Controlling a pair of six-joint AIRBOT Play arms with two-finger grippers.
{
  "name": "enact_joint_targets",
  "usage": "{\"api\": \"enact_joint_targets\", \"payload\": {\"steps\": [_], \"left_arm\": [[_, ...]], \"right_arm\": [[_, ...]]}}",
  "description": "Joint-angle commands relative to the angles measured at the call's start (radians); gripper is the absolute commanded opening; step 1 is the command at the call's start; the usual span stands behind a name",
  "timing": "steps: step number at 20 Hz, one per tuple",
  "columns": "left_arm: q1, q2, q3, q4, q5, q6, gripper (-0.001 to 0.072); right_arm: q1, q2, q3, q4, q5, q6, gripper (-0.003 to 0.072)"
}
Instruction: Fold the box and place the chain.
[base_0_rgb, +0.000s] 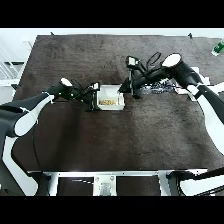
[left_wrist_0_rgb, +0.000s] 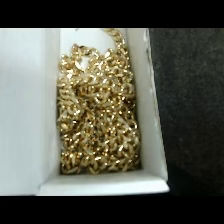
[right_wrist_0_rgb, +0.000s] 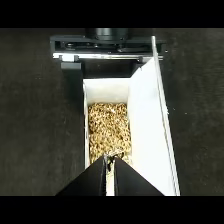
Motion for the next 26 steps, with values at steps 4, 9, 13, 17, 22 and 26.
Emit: {"api": "enact_joint_targets", "payload": {"steps": [4,9,13,17,22,26], "left_arm": [[0.0,0.0,0.0,0.0,0.0,0.0,0.0423],[0.0,0.0,0.0,0.0,0.0,0.0,0.0423],[0.0,0.0,0.0,0.0,0.0,0.0,0.0423],[0.0,0.0,0.0,0.0,0.0,0.0,0.0423],[0.0,0.0,0.0,0.0,0.0,0.0,0.0423],[0.0,0.0,0.0,0.0,0.0,0.0,0.0423]], "right_arm": [[0.037,-0.051,0.001,0.013,-0.068,0.042,0.0251],[0.032,-0.009,0.008,0.018,-0.035,0.093,0.0085],[-0.045,0.077,0.008,0.166,-0.064,0.119,0.0012],[-0.14,0.065,0.005,0.345,-0.232,0.255,0.0011],[-0.115,-0.031,0.005,0.278,-0.276,0.315,0.0011],[-0.085,-0.104,0.005,0.178,-0.27,0.327,0.0011]]}}
